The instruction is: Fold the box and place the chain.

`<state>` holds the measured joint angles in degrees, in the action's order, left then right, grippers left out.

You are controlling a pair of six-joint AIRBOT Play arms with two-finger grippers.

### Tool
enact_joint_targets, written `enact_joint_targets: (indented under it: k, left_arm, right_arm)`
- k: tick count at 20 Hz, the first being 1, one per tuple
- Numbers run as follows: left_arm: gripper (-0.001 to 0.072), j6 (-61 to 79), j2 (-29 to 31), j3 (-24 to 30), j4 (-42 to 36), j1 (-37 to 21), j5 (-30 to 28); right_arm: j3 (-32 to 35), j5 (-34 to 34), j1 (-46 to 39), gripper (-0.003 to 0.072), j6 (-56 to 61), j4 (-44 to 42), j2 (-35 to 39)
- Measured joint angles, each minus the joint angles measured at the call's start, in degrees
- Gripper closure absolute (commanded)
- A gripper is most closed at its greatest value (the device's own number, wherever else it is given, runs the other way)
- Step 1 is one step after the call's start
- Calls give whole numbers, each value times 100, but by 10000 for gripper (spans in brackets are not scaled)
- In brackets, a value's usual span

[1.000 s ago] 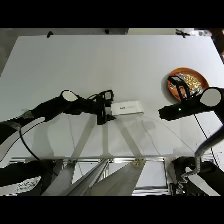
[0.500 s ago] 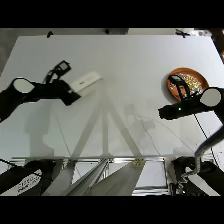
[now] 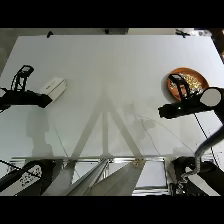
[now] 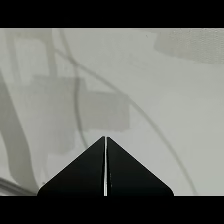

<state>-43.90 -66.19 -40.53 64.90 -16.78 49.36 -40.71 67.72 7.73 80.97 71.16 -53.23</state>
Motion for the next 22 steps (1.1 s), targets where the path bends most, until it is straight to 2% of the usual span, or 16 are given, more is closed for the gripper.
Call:
enact_joint_targets:
  k: [1, 2, 3, 4, 5, 7, 9, 16, 22]
  left_arm:
    - [667, -37, -20, 57, 55, -55, 0]
    - [521, -68, -48, 107, 155, -103, 28]
    - [344, -94, -74, 140, 203, -138, 57]
    - [249, -116, -96, 164, 225, -157, 92]
    - [185, -120, -111, 181, 256, -175, 157]
    - [178, -138, -131, 205, 297, -195, 278]
    - [21, -153, -142, 216, 348, -205, 387]
    - [20, -160, 59, 223, 610, -212, 636]
    - [21, -162, 960, 223, 671, -210, 667]
  right_arm:
    - [0, -9, 0, 678, 2, 0, 0]
    - [0, -15, 0, 678, 0, 0, 0]
    - [0, -15, 0, 678, 0, 0, 0]
    - [0, -20, 0, 677, 2, 0, 0]
    - [2, -22, 0, 676, 2, 0, 0]
    - [0, -28, 0, 675, 0, 2, 0]
    - [0, -28, 0, 675, 2, 0, 2]
    - [0, 13, 0, 676, 2, 4, 4]
    - [0, 37, 0, 676, 2, 4, 4]
